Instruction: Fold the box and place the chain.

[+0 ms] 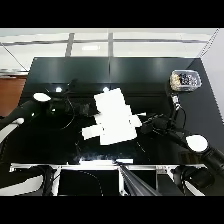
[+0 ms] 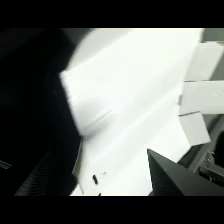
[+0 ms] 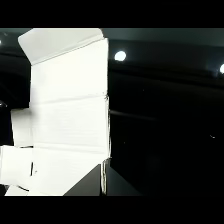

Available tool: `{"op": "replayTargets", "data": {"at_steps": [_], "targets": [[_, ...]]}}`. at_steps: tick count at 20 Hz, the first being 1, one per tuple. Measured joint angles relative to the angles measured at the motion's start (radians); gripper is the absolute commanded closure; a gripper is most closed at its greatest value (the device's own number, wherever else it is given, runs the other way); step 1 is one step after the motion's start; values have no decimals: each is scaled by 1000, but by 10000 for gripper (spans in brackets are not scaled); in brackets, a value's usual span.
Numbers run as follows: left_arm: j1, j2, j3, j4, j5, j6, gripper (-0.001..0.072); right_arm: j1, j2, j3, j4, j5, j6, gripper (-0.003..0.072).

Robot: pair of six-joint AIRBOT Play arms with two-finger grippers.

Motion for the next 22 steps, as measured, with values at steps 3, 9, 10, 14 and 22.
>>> {"op": "replayTargets", "data": {"at_steps": [3,9,10,14,22], "targets": [[-26,-118,102,31,-118,54,-3,0,0,0,0,2,0,678],[-48,-259,231,100,-269,113,160,0,0,0,0,5,0,677],[-46,-269,239,93,-285,132,175,0,0,0,-2,6,0,678],[-41,-289,256,66,-318,212,560,0,0,0,-7,9,0,676],[-41,-308,262,47,-338,278,684,-2,0,0,-11,24,0,52]]}}
